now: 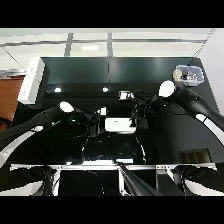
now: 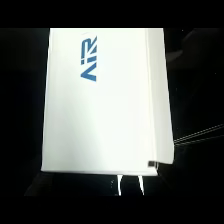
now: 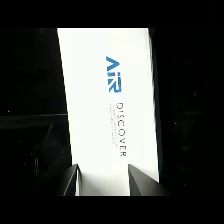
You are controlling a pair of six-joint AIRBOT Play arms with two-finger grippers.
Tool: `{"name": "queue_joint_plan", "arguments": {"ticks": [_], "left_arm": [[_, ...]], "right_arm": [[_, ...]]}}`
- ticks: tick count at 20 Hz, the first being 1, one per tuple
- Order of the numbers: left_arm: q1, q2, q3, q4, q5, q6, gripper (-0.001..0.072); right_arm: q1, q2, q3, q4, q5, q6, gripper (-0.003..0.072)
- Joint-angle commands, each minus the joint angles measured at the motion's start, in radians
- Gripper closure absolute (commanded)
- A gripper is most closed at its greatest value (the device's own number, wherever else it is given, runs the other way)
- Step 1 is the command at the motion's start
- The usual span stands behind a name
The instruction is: Fold the box and place the chain.
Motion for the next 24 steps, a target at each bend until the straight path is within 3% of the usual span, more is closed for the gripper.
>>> {"name": "queue_joint_plan", "arguments": {"ticks": [1, 15, 17, 24], "left_arm": [[0.0, -0.001, 0.0, 0.0, 0.0, 0.002, 0.0371], [0.0, -0.001, 0.0, 0.0, 0.0, 0.002, 0.0371], [0.0, -0.001, 0.0, 0.001, -0.001, 0.002, 0.0371], [0.0, -0.001, 0.0, 0.001, 0.0, 0.002, 0.0372]], "right_arm": [[0.011, 0.0, 0.0, -0.008, -0.01, 0.0, 0.0381], [0.011, 0.039, 0.0, -0.012, -0.051, 0.004, 0.0382], [0.011, 0.039, 0.0, -0.012, -0.048, 0.003, 0.0503], [0.011, 0.039, 0.0, -0.027, -0.038, 0.004, 0.0505]]}}
